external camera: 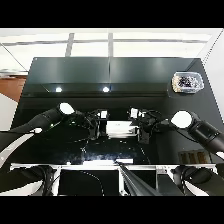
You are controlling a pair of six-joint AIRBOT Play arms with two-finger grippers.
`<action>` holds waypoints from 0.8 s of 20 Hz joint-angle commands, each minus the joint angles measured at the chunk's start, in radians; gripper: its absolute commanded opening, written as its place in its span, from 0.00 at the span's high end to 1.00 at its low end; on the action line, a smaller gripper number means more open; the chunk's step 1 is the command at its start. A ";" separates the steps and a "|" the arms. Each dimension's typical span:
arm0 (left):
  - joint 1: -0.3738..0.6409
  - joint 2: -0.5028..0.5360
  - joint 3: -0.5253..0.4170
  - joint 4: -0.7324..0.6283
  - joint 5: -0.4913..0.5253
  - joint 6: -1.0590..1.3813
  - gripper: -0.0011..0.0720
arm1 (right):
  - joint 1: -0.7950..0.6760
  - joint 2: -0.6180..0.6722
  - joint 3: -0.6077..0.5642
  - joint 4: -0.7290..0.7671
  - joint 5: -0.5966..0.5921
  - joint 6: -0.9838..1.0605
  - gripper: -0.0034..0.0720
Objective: Fold the box and place the chain.
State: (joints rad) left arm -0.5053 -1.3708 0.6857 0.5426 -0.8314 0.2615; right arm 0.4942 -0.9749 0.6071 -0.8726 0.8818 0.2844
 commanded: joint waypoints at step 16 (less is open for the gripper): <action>-0.001 -0.001 0.000 0.000 0.000 0.000 0.23 | -0.064 0.042 0.100 0.008 0.171 0.496 0.69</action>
